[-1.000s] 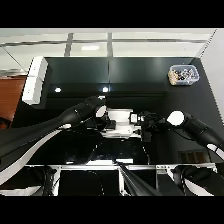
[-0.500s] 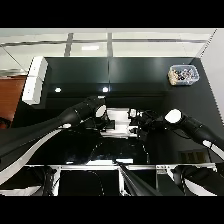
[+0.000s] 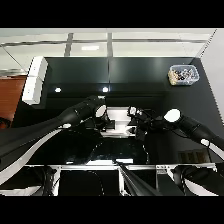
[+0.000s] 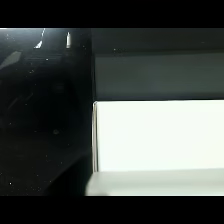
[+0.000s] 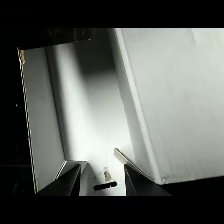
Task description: Fold the box and place the chain.
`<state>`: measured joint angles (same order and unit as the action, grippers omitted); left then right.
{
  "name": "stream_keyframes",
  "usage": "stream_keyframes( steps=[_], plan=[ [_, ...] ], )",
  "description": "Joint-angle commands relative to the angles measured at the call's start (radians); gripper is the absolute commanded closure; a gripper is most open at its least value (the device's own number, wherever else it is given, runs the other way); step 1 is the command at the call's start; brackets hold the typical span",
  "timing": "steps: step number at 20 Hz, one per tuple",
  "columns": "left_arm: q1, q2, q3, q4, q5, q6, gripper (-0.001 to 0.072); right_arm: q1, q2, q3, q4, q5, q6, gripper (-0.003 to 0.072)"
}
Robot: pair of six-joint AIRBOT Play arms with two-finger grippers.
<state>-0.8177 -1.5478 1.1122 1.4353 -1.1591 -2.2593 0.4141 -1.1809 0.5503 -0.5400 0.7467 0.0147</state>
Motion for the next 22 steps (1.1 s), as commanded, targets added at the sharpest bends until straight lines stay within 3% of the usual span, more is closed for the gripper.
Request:
stream_keyframes(
  steps=[1,10,11,16,18,19,22],
  plan=[
    [0.000,0.000,0.000,0.000,0.000,0.001,0.0682,0.000,-0.003,0.000,0.015,0.000,0.000,0.0379],
    [0.000,0.000,0.000,0.000,-0.001,0.001,0.0682,0.000,-0.010,0.000,0.011,0.000,0.000,0.0374],
    [0.000,0.000,0.000,0.000,-0.001,0.001,0.0682,0.000,-0.011,0.000,0.011,0.000,0.000,0.0252],
    [0.000,0.000,0.000,0.000,-0.001,0.001,0.0682,0.000,-0.012,0.000,0.008,0.004,0.000,0.0242],
    [0.000,0.000,0.000,0.000,-0.001,0.001,0.0682,0.000,-0.012,0.000,0.006,0.005,0.000,0.0283],
    [0.000,0.000,0.000,0.000,-0.001,0.001,0.0682,0.000,-0.012,0.000,0.004,0.009,0.000,0.0385],
    [0.000,0.000,0.000,0.000,-0.001,0.001,0.0682,0.000,-0.012,0.000,0.004,0.009,0.000,0.0389]
  ],
)
